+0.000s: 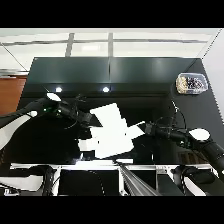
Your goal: Fold the box and place the chain.
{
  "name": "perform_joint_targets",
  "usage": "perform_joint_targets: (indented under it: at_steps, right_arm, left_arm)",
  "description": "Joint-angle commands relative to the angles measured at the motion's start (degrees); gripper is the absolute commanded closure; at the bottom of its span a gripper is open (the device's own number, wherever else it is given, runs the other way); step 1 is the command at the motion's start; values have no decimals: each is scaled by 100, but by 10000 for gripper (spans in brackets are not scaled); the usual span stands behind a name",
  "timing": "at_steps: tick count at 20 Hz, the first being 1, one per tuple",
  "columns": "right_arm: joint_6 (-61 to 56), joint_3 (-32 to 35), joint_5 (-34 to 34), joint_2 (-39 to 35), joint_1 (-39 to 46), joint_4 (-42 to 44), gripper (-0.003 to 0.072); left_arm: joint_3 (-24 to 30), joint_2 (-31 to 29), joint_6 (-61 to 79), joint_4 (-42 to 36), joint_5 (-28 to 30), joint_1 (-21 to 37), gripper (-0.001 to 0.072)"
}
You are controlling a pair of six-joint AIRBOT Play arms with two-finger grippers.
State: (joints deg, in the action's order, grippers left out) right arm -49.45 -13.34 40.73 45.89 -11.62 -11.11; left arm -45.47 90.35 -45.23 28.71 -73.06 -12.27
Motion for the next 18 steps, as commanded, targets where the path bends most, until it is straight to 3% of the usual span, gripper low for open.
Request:
perform_joint_targets:
  at_steps: [1,2,4,7,8,9,10,15,18]
  right_arm:
    - [0,-4,42,-7,-4,13,671]
    - [0,-4,42,-7,-4,11,672]
    - [2,-4,35,-7,-2,4,671]
    - [-127,-4,20,-7,-2,-245,669]
    - [-197,-26,17,-7,9,-411,484]
    - [-203,-98,35,-7,66,-673,114]
    - [-197,-247,107,-7,184,-1008,-6]
    - [352,-1875,1102,-9,721,-3460,-6]
    - [1462,-2328,1591,-9,708,-3707,-5]
  left_arm:
    - [-39,166,483,144,-247,-267,12]
    - [-57,166,549,297,-354,-260,60]
    - [-127,166,675,608,-415,-262,387]
    - [-236,166,1064,669,-391,-260,681]
    - [-267,166,1178,664,-354,-260,681]
    - [-321,166,1187,667,-339,-260,681]
    - [-391,157,1185,667,-352,-258,682]
    - [-643,-341,1375,673,-149,-299,687]
    - [-503,-1119,2312,660,800,-595,685]
